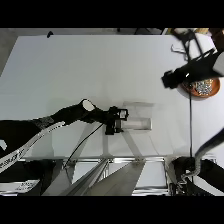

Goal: Fold the box and place the chain.

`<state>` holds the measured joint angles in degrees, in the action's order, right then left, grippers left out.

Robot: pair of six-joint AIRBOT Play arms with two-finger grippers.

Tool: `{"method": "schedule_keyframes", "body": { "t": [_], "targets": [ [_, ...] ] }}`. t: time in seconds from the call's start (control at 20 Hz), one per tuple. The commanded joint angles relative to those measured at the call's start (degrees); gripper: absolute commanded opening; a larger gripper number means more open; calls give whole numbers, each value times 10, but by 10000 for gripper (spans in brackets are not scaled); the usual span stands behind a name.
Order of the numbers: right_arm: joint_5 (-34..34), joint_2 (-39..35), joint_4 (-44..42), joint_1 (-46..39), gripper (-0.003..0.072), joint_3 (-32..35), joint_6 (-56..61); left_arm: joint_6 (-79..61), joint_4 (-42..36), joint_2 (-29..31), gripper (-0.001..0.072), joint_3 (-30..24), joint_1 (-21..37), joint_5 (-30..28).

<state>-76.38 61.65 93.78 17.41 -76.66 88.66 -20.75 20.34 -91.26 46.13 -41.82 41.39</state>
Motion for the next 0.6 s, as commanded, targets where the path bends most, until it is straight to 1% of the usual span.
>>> {"method": "schedule_keyframes", "body": {
  "t": [0.0, 0.1, 0.2, 0.25, 0.4, 0.45, 0.5, 0.55],
  "targets": [
    [18, 68, -2, -113, 360, -90, -53, 0, 0, 0, 138, 0, 0, 0],
    [43, 122, -2, -175, 359, -95, -53, 0, 0, 0, 138, 0, 0, 0],
    [55, 180, -2, -233, 361, -95, -69, 0, 0, 0, 138, 0, 0, 0],
    [61, 205, -2, -256, 361, -95, -87, 0, 0, 0, 138, 0, 0, 0],
    [111, 268, -2, -309, 360, -95, -129, 0, 0, 0, 138, 0, 0, 0],
    [122, 285, -2, -320, 345, -95, -132, 0, 0, 0, 138, 0, 0, 0],
    [128, 301, -2, -327, 289, -95, -147, 0, 0, 0, 138, 0, 0, 0],
    [128, 316, -2, -332, 269, -95, -158, 0, 0, 0, 138, 0, 0, 0]
  ]
}}
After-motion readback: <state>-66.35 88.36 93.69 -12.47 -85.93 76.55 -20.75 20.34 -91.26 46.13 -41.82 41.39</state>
